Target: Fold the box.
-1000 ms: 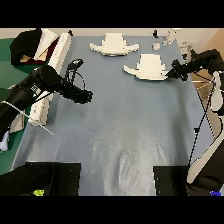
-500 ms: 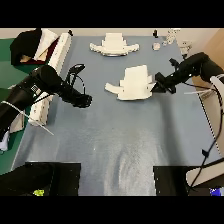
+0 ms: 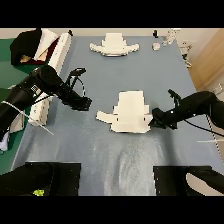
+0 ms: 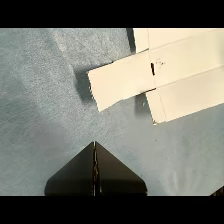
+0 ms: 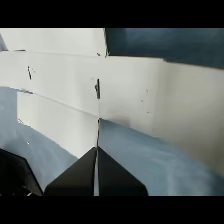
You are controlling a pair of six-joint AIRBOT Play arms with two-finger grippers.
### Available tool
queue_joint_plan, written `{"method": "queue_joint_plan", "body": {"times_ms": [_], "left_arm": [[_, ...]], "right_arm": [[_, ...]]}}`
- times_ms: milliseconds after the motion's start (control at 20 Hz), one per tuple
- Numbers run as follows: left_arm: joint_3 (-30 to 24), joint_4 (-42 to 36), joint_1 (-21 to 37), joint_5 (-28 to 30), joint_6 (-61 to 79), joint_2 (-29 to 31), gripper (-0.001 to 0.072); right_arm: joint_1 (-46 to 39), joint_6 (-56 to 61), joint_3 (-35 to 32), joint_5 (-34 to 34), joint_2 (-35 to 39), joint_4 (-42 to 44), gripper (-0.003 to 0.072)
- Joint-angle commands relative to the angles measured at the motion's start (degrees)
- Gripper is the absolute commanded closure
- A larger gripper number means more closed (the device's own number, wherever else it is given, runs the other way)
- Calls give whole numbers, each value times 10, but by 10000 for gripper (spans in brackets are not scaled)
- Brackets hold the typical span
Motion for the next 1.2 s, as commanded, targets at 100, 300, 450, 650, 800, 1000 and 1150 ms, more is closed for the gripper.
{"method": "queue_joint_plan", "body": {"times_ms": [100,300,450,650,800,1000,1150], "left_arm": [[0,-1,0,19,0,0,697],[0,0,0,18,0,0,697],[0,0,0,17,0,0,696],[0,0,0,17,0,0,697],[0,0,0,23,0,0,696],[0,0,0,22,0,0,696],[0,-1,0,20,0,0,696]], "right_arm": [[-7,5,-27,31,34,-43,191],[-107,66,55,15,34,-179,263],[-216,47,53,-11,34,-181,265],[-298,-102,-39,4,32,-8,285],[-298,-166,-75,21,-8,36,285],[-298,-243,-75,15,-66,119,285],[-298,-266,-75,3,-90,128,284]]}}
